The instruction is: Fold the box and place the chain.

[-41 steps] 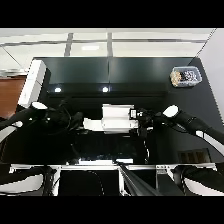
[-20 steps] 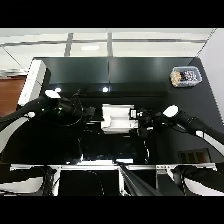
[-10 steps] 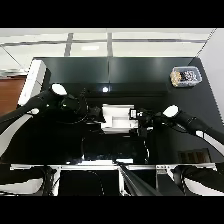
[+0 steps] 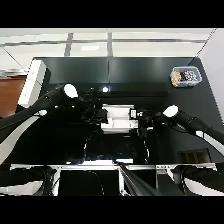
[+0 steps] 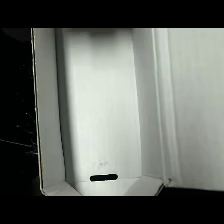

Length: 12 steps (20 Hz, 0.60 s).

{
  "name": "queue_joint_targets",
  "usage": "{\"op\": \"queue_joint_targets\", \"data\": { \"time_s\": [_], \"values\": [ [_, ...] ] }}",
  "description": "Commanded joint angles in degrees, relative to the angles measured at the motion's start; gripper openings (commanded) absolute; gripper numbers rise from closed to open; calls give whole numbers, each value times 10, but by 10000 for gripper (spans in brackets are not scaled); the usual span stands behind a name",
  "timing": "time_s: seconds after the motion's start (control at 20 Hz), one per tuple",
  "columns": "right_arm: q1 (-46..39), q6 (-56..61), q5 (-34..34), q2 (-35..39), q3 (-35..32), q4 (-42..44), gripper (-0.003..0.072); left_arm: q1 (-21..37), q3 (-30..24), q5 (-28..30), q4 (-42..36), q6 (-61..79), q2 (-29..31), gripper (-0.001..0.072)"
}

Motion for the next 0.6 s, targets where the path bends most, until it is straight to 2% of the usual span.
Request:
{"op": "queue_joint_targets", "data": {
  "time_s": [0.0, 0.05, 0.1, 0.2, 0.55],
  "values": [
    [0, 0, 0, 0, 1, 0, 204, -30, 5, 45, 26, -59, 0, 399],
    [0, 0, 0, 0, 1, 0, 204, -35, 5, 50, 26, -70, 0, 324],
    [0, 0, 0, 0, 1, 0, 204, -38, 6, 55, 27, -76, 0, 304],
    [0, 0, 0, 0, 1, 0, 204, -46, 13, 52, 57, -107, 0, 305],
    [0, 0, 0, 0, 1, 0, 204, -91, 46, 44, 242, -253, 0, 310]
  ]
}}
